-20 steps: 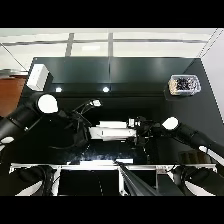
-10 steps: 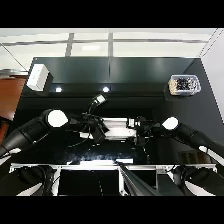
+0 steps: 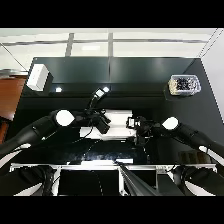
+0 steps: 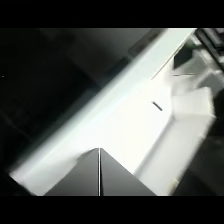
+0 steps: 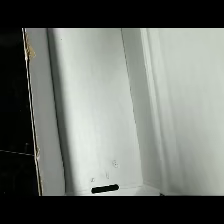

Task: Fold the box and place the chain.

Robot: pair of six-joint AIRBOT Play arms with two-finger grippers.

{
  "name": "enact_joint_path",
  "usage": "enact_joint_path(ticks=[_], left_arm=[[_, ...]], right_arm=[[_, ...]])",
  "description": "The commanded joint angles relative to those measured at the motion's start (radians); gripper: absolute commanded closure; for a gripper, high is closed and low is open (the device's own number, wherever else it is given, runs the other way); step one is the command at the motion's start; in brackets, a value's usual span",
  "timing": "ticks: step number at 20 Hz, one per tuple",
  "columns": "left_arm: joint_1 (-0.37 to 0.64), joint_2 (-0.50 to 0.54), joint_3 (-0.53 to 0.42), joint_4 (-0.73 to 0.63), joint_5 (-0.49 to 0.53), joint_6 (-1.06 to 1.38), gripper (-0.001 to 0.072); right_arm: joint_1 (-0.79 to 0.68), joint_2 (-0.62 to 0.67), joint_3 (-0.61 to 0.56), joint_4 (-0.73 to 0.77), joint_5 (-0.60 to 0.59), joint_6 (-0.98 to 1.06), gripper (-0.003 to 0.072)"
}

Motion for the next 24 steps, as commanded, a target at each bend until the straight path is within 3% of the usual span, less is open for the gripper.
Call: enact_joint_path(ticks=[1, 11, 12, 13, 14, 16, 17, 20, 24], left_arm=[[-0.023, -0.060, 0.000, -0.001, 0.090, 0.000, 0.0679], [-0.011, -0.043, 0.009, 0.040, -0.022, 0.000, 0.0674], [0.003, -0.021, 0.017, 0.071, -0.031, 0.000, 0.0641], [0.022, 0.005, 0.025, 0.098, -0.055, 0.000, 0.0537], [0.047, 0.038, 0.031, 0.127, -0.096, 0.000, 0.0411], [0.101, 0.111, 0.034, 0.189, -0.198, 0.000, 0.0082], [0.129, 0.146, 0.034, 0.222, -0.251, 0.000, 0.0028], [0.214, 0.237, 0.033, 0.327, -0.407, 0.000, 0.0013], [0.247, 0.252, 0.009, 0.364, -0.611, 0.167, 0.0013]], right_arm=[[0.001, 0.000, 0.000, 0.000, 0.000, 0.000, 0.0277], [0.001, 0.000, 0.000, 0.001, 0.000, 0.000, 0.0277], [0.001, 0.000, 0.000, 0.000, 0.000, 0.000, 0.0277], [0.001, 0.000, 0.000, 0.000, 0.000, 0.000, 0.0277], [0.001, 0.000, 0.000, 0.001, 0.000, 0.000, 0.0277], [0.001, 0.000, 0.000, 0.000, 0.001, 0.000, 0.0277], [0.001, 0.000, 0.000, 0.001, 0.000, 0.000, 0.0277], [0.001, 0.000, 0.000, 0.000, 0.001, 0.000, 0.0277], [0.001, 0.000, 0.000, 0.000, 0.001, 0.000, 0.0277]])
